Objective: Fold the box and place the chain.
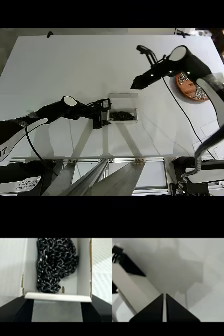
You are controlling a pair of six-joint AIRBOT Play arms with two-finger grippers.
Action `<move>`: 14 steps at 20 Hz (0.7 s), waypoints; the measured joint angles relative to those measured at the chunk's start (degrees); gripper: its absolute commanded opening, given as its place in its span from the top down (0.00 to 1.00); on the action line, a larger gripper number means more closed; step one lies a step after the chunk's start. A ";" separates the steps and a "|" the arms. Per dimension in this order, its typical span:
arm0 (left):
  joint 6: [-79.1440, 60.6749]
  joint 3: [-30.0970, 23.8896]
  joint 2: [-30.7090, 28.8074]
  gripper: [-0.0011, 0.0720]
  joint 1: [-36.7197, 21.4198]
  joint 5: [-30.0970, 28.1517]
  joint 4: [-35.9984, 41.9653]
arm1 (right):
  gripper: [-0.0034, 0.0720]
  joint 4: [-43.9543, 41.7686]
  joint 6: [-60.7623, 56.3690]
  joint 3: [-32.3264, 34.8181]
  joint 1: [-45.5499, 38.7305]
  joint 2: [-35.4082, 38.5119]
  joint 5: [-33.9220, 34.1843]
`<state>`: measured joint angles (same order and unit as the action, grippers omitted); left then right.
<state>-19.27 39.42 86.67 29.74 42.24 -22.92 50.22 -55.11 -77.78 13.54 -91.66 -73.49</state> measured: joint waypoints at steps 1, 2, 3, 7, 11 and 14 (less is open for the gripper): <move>0.00 0.00 0.00 0.70 0.00 0.00 0.02 | 0.84 -0.17 1.77 -1.16 0.66 -1.11 -2.08; 0.00 0.00 0.00 0.70 0.00 0.00 0.02 | 0.78 -0.20 3.65 -2.03 1.31 -1.95 -4.31; 0.00 0.00 0.00 0.70 0.00 0.00 0.02 | 0.75 -0.17 5.60 -2.71 2.05 -2.56 -6.73; 0.00 0.00 0.00 0.70 0.00 0.00 0.00 | 0.57 2.95 9.99 -3.93 5.62 -3.54 -13.86; 0.00 0.00 0.00 0.70 0.00 0.00 0.00 | 0.56 7.23 11.93 -4.26 9.73 -2.40 -16.22; 0.00 0.00 0.00 0.70 0.00 0.00 0.02 | 0.47 10.12 13.51 -4.24 12.70 -0.11 -16.85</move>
